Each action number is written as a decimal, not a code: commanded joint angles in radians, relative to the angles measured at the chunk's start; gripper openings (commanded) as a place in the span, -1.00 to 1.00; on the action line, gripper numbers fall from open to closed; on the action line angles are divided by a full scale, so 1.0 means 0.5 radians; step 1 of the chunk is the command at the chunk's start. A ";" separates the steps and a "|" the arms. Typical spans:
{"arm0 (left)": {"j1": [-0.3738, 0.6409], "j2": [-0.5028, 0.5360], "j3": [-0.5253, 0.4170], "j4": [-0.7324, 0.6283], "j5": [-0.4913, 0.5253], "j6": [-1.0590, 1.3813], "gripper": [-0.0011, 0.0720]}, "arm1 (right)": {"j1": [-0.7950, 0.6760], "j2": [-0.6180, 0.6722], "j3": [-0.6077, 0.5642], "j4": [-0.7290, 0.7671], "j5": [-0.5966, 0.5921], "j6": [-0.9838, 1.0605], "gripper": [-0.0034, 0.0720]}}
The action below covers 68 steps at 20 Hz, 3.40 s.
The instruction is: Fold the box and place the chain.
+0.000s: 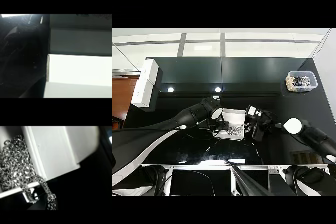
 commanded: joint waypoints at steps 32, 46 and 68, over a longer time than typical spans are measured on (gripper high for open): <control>0.008 0.000 0.002 0.003 0.030 -0.022 -0.89 | -0.408 0.106 0.715 0.172 1.218 1.429 0.09; 0.129 0.599 0.064 0.165 -0.133 0.575 0.39 | -0.409 0.106 0.715 0.057 1.172 1.418 0.09; 1.050 0.917 -1.207 -1.628 0.449 4.967 0.99 | -0.408 0.105 0.715 0.053 1.113 1.610 0.09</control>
